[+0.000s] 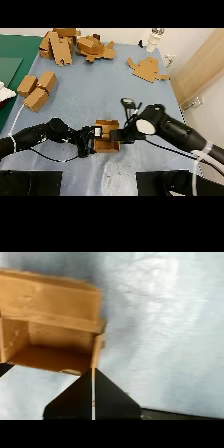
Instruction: Fold the box.
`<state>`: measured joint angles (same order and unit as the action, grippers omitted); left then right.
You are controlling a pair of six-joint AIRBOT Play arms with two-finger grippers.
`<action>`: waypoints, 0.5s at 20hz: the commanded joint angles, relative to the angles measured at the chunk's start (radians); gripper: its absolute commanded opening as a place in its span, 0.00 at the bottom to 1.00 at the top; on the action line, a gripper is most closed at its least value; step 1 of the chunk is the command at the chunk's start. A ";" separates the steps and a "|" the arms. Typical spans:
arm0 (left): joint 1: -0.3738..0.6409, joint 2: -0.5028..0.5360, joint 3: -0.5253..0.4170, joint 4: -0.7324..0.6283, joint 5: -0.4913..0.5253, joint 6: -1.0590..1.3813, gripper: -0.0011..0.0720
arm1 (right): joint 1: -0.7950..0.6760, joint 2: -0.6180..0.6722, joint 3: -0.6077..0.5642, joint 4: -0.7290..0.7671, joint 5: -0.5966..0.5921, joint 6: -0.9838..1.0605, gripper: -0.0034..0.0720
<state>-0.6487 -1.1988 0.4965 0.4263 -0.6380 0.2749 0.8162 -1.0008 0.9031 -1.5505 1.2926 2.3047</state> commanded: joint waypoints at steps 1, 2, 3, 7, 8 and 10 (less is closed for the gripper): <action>0.000 0.000 0.001 0.000 0.000 0.001 0.62 | -0.070 0.072 0.002 -0.132 0.114 0.027 0.05; 0.000 0.000 0.001 0.000 0.000 0.001 0.62 | -0.126 0.070 -0.002 -0.154 0.100 0.006 0.05; 0.000 0.000 0.001 0.000 0.000 0.001 0.62 | -0.205 0.059 -0.008 -0.134 0.051 -0.042 0.05; 0.000 0.000 0.001 0.000 0.000 0.001 0.62 | -0.564 -0.084 -0.024 0.365 -0.221 -0.472 0.05; 0.000 0.000 0.001 0.000 0.000 0.001 0.62 | -0.640 -0.148 -0.024 0.582 -0.247 -0.642 0.05; 0.000 0.000 0.001 0.000 0.000 0.001 0.62 | -0.741 -0.293 -0.024 0.977 -0.220 -0.958 0.05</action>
<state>-0.6487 -1.1988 0.4965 0.4267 -0.6384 0.2752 0.2512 -1.1427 0.8825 -1.1244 1.1316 1.8023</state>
